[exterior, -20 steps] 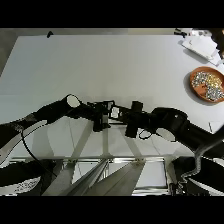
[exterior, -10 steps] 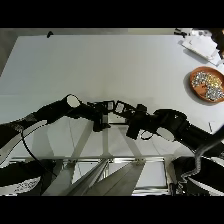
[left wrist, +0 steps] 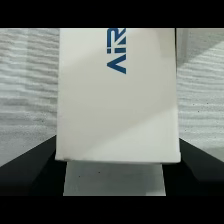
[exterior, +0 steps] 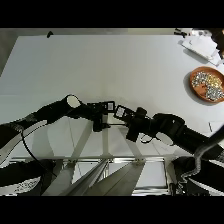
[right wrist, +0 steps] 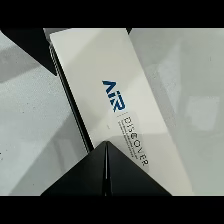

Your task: Fold the box and place the chain.

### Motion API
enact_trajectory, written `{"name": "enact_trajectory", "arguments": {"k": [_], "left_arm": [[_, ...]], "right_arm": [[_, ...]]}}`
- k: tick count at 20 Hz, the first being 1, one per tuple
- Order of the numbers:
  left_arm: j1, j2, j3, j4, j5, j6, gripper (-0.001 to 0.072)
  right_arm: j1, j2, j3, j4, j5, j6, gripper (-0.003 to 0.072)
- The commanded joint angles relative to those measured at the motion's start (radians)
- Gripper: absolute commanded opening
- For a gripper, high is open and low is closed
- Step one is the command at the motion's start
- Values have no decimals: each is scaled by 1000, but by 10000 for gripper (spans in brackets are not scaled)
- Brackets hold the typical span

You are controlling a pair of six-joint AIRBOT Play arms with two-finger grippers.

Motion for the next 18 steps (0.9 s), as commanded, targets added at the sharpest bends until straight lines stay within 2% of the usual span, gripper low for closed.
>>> {"name": "enact_trajectory", "arguments": {"k": [1,9,12,18], "left_arm": [[1,0,0,-6,-2,-4,453],[1,0,0,-6,-2,-3,453],[1,0,0,-6,-2,-4,453],[1,0,0,-6,-2,-4,453]], "right_arm": [[7,-1,-39,16,14,7,9],[7,-16,-76,15,-7,23,9],[7,-13,-75,15,-49,23,9],[6,100,-75,-27,-140,23,9]]}}
